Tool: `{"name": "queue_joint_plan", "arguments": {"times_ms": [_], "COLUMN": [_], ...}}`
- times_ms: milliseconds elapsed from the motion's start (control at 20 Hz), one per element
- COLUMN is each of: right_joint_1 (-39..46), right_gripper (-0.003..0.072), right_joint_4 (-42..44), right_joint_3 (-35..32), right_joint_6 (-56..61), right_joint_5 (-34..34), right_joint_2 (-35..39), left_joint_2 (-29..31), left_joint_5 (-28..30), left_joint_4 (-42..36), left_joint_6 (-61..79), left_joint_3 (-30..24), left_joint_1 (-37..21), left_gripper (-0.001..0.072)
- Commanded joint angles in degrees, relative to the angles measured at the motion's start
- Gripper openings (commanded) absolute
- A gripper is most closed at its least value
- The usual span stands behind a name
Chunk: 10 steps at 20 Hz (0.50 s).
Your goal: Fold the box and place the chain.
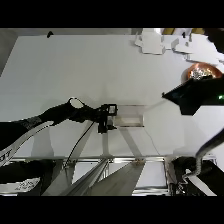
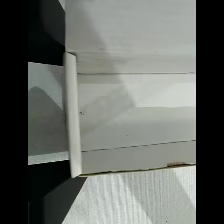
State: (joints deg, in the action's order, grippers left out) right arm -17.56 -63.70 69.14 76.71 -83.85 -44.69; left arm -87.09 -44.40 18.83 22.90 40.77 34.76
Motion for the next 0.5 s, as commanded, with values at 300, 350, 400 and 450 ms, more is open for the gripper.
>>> {"name": "queue_joint_plan", "arguments": {"times_ms": [300,350,400,450], "right_joint_1": [-17.8,-18.6,-18.9,-19.0], "right_gripper": [0.0013,0.0013,0.0013,0.0013], "right_joint_4": [0.7,0.6,0.6,0.7], "right_joint_3": [-15.8,-17.7,-19.6,-21.6], "right_joint_6": [1.5,1.5,1.4,1.5], "right_joint_5": [16.6,19.4,22.1,25.1], "right_joint_2": [0.0,-0.1,-0.2,-0.2], "left_joint_2": [0.0,0.0,0.0,0.0], "left_joint_5": [0.0,0.0,0.0,0.0], "left_joint_4": [0.0,0.0,0.0,0.0], "left_joint_6": [0.0,0.0,0.0,0.0], "left_joint_3": [0.0,0.0,0.0,0.0], "left_joint_1": [0.0,0.0,0.0,0.0], "left_gripper": [0.0209,0.0209,0.0209,0.0209]}}
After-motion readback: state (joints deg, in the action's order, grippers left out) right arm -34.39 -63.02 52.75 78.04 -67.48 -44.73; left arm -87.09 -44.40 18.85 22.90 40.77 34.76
